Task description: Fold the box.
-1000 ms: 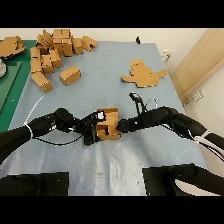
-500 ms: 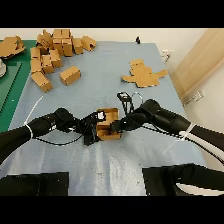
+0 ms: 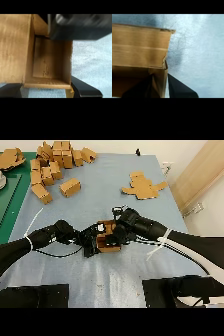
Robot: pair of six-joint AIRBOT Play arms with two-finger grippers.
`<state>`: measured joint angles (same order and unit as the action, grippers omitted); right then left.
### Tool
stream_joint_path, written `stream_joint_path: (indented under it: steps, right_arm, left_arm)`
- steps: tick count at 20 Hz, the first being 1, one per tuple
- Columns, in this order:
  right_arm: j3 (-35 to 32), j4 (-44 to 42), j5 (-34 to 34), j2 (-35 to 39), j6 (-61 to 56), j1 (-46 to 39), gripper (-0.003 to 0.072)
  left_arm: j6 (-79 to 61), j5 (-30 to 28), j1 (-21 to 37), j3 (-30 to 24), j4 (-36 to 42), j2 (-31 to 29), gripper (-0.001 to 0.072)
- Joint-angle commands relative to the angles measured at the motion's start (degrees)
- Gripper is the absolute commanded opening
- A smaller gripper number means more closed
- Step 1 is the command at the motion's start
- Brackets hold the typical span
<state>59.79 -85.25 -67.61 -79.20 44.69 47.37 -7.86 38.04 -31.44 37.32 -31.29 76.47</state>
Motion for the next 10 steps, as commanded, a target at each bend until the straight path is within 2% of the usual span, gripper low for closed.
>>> stream_joint_path:
  steps: [1,10]
  right_arm:
    - [1.8,0.5,-2.4,-2.5,-6.0,0.5,0.0311]
    - [1.8,0.9,-3.0,-6.6,-7.8,0.1,0.0309]
  left_arm:
    - [0.0,0.0,0.0,0.0,0.0,0.0,0.0520]
    - [0.0,0.0,0.0,0.0,0.0,0.0,0.0519]
